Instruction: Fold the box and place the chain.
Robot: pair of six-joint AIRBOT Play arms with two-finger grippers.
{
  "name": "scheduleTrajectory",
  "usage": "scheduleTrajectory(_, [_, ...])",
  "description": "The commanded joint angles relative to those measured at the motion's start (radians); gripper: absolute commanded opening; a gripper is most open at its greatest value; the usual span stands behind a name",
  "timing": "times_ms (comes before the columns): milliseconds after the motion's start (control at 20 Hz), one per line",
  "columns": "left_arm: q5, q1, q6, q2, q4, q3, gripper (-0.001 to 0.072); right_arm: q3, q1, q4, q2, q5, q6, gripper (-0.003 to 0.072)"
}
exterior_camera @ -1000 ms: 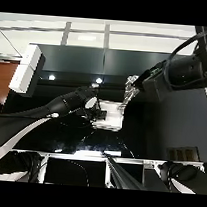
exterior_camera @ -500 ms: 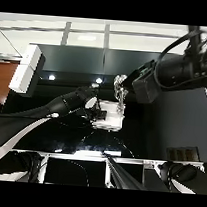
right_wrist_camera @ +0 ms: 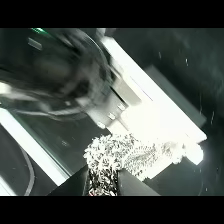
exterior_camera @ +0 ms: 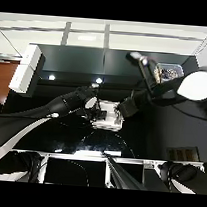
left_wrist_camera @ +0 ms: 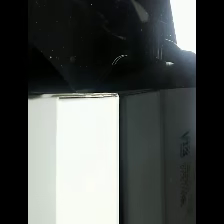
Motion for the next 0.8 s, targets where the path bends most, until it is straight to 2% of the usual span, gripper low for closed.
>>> scheduleTrajectory(0, [0.001, 0.0, 0.0, 0.0, 0.0, 0.0, 0.0028, -0.148, 0.001, 0.019, -0.006, -0.112, -0.001, 0.001])
scheduleTrajectory(150, [0.0, 0.0, 0.0, 0.0, 0.0, 0.0, 0.0028, -0.179, 0.001, 0.05, -0.037, -0.193, -0.001, 0.0012])
scheduleTrajectory(200, [0.0, 0.0, 0.0, 0.0, 0.0, 0.0, 0.0028, -0.179, 0.001, 0.052, -0.04, -0.22, -0.002, 0.004])
scheduleTrajectory(250, [-0.001, 0.0, 0.0, 0.0, 0.0, 0.0, 0.0028, -0.177, -0.005, 0.051, -0.039, -0.231, -0.007, 0.026])
scheduleTrajectory(300, [-0.003, 0.0, 0.0, 0.0, 0.0, 0.0, 0.0028, -0.165, -0.027, 0.042, -0.038, -0.204, -0.036, 0.0374])
scheduleTrajectory(450, [-0.002, 0.0, 0.0, 0.0, 0.0, 0.0, 0.0028, -0.106, -0.186, -0.019, -0.003, 0.0, -0.193, 0.0373])
scheduleTrajectory(550, [-0.002, 0.0, 0.0, 0.0, -0.001, 0.0, 0.0028, -0.13, -0.314, -0.075, 0.04, 0.054, -0.245, 0.0369])
scheduleTrajectory(650, [0.0, 0.0, 0.0, 0.0, 0.0, 0.0, 0.0028, -0.238, -0.406, -0.068, 0.069, 0.016, -0.314, 0.0368])
scheduleTrajectory(750, [0.001, 0.0, 0.0, 0.0, 0.0, 0.0, 0.0028, -0.386, -0.421, -0.013, 0.071, -0.127, -0.419, 0.0369])
